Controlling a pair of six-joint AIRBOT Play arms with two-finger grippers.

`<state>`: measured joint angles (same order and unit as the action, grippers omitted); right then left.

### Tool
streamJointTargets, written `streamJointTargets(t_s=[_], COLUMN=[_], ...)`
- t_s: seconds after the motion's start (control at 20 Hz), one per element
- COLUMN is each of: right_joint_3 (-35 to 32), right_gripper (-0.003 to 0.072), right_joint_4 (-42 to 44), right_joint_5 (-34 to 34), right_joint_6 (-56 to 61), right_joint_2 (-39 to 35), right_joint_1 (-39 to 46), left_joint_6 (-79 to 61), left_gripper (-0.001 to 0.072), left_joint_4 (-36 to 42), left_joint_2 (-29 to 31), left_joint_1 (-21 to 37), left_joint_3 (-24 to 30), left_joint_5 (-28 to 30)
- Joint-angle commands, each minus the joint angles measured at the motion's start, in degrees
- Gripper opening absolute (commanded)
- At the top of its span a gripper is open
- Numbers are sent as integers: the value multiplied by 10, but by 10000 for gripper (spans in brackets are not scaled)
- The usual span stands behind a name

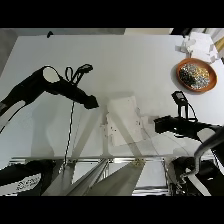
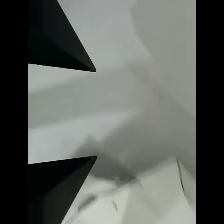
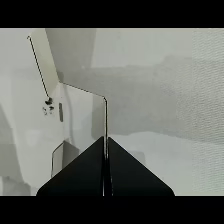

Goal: Fold the box and place the chain.

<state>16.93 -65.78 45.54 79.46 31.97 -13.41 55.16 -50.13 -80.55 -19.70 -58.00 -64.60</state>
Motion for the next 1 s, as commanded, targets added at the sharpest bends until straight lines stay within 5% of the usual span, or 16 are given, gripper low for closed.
streamJointTargets(t_s=[0.0,0.1,0.25,0.5,0.7,0.8,0.85,0.95], right_joint_3=[0,0,0,0,0,0,0,0], right_gripper=[19,19,19,19,19,20,20,21], right_joint_4=[0,0,0,0,0,1,1,3], right_joint_5=[-2,-2,-2,-2,-1,-1,0,-1], right_joint_6=[0,0,0,0,0,0,0,0], right_joint_2=[0,0,0,0,0,0,0,0], right_joint_1=[-1,-1,-1,-1,-1,-1,-1,-1], left_joint_6=[-174,-198,-219,-268,-269,-269,-269,-269], left_gripper=[577,579,691,685,422,72,6,3], left_joint_4=[189,210,241,289,287,285,281,254], left_joint_2=[-58,-99,-156,-208,-210,-209,-207,-199], left_joint_1=[0,0,0,-21,-54,-57,-56,-56], left_joint_3=[0,0,0,0,0,0,0,0], left_joint_5=[-32,-53,-74,-72,-6,-5,-7,-7])
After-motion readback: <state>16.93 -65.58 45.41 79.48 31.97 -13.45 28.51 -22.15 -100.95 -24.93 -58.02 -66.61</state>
